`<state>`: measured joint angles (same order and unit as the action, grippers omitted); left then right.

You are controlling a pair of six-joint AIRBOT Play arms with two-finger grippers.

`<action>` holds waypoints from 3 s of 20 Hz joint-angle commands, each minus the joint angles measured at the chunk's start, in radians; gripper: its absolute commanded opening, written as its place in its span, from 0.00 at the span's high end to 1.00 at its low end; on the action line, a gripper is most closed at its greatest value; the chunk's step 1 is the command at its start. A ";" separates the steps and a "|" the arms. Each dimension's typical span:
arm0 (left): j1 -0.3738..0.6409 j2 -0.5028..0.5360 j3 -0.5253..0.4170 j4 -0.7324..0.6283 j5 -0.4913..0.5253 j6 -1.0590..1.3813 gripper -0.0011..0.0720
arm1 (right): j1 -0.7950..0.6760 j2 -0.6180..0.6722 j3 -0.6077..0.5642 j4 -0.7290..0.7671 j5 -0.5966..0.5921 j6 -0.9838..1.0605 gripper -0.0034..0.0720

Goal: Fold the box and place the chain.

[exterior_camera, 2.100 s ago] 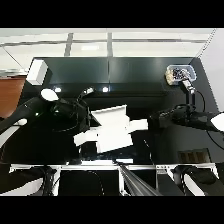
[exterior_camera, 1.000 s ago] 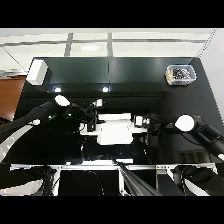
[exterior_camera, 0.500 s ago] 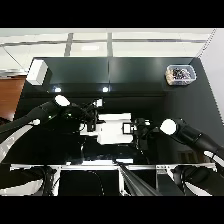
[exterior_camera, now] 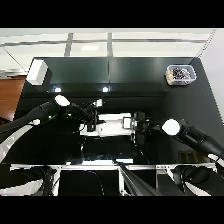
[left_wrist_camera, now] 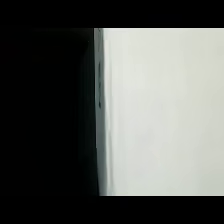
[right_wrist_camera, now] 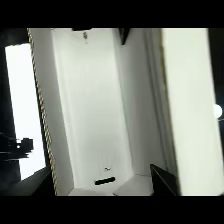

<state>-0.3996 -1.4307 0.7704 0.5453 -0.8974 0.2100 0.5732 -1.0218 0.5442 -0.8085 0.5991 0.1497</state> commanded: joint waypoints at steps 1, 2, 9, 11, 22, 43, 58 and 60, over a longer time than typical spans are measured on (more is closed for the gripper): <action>0.000 -0.001 0.001 0.000 0.000 0.000 0.95 | -0.049 0.008 0.036 0.006 0.010 -0.011 0.07; 0.000 -0.001 0.001 0.000 0.000 0.000 0.95 | -0.070 0.008 0.039 0.014 0.005 -0.025 0.07; 0.000 -0.001 0.001 0.000 -0.001 0.000 0.95 | -0.153 -0.057 0.038 0.219 0.075 -0.205 0.07; 0.000 -0.001 0.001 0.000 -0.001 0.000 0.95 | -0.154 -0.078 0.038 0.282 0.077 -0.283 0.07; 0.000 -0.001 0.001 0.000 -0.004 0.000 0.95 | -0.155 -0.199 0.005 0.344 0.156 -0.517 0.07; 0.000 -0.001 0.001 0.000 -0.004 0.000 0.95 | -0.129 -0.261 0.022 0.253 0.096 -0.377 0.07; 0.000 -0.001 0.001 0.000 -0.002 0.000 0.95 | -0.127 -0.261 0.022 0.246 0.096 -0.374 0.09; 0.000 -0.001 0.001 0.000 0.000 0.000 0.95 | -0.127 -0.261 0.022 0.241 0.097 -0.374 0.32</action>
<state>-0.3996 -1.4307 0.7704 0.5457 -0.9009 0.2111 0.4461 -1.2819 0.5655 -0.5621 0.6952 -0.2234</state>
